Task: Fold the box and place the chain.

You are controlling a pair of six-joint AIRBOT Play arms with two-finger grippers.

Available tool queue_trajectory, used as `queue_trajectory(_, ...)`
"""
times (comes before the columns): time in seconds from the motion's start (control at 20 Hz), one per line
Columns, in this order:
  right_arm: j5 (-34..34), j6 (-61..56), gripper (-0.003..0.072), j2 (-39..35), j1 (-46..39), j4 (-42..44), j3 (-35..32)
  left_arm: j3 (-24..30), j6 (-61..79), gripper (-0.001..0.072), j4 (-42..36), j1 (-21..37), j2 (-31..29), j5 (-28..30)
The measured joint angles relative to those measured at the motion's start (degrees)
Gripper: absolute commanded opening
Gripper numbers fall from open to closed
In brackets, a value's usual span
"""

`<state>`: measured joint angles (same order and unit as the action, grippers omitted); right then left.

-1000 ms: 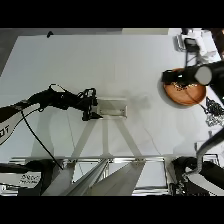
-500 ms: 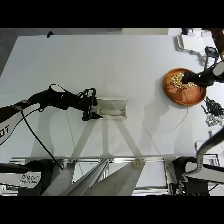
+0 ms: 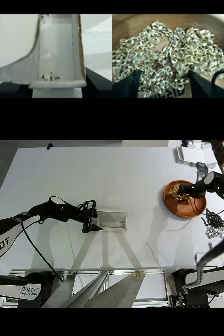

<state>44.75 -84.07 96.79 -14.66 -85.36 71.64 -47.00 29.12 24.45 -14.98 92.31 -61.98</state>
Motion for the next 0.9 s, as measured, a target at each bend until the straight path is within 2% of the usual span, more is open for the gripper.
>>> queue_trajectory(0.2,0.28,0.02,0.003,1.25,0.0,0.87,0.33,0.02,-0.02,0.0375,0.0,0.0,0.02,-0.02)
queue_trajectory(0.25,0.59,0.04,0.0009,1.36,0.0,0.72,0.39,0.02,-0.02,0.0375,0.0,0.0,0.02,-0.02)
queue_trajectory(0.4,1.53,0.09,0.0008,1.36,-0.02,0.35,0.42,0.02,-0.02,0.0375,0.0,0.0,0.02,-0.02)
queue_trajectory(0.55,5.68,1.31,0.0006,-0.2,0.02,-0.46,0.28,0.02,-0.02,0.0375,0.0,0.0,0.02,-0.02)
queue_trajectory(0.9,17.07,6.21,0.0005,-11.76,4.74,-0.52,0.39,0.02,0.0,0.0375,0.0,-0.02,0.02,0.0)
